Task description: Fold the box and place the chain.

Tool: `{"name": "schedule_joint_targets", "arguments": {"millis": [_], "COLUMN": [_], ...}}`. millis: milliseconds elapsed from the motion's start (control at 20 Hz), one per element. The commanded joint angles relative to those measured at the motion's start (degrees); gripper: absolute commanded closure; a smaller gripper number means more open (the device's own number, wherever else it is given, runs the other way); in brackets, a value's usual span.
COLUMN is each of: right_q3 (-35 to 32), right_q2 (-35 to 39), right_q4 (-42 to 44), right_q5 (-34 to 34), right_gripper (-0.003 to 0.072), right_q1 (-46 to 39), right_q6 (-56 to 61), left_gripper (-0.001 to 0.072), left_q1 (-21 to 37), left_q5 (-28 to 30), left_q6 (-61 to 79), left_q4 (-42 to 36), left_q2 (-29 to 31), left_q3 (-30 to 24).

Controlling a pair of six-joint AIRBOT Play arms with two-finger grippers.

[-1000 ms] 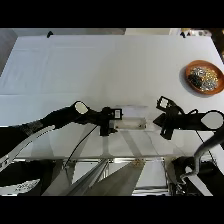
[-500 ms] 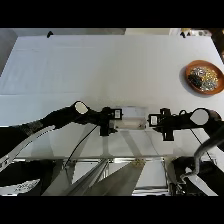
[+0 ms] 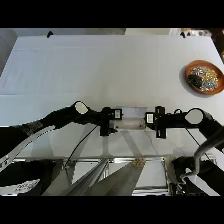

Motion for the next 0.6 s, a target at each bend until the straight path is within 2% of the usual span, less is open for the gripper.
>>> {"name": "schedule_joint_targets", "arguments": {"millis": [0, 300, 550], "right_q3": [-0.50, -0.52, -1.33], "right_q2": [-0.11, -0.17, -0.20], "right_q4": [0.15, 0.63, 4.59], "right_q5": [-1.44, -4.59, -8.37], "right_gripper": [0.0513, 0.0528, 0.0529], "right_q1": [2.29, 5.33, 6.05], "right_q6": [-1.55, -1.49, -1.51], "left_gripper": [0.0659, 0.0659, 0.0659], "left_q1": [-0.04, -0.02, -0.04], "left_q5": [0.00, 0.00, 0.00], "left_q6": [0.00, 0.00, 0.00], "left_q4": [0.00, 0.00, 0.00], "left_q2": [-0.02, -0.02, -0.02], "left_q3": [-0.02, -0.02, -0.02]}}
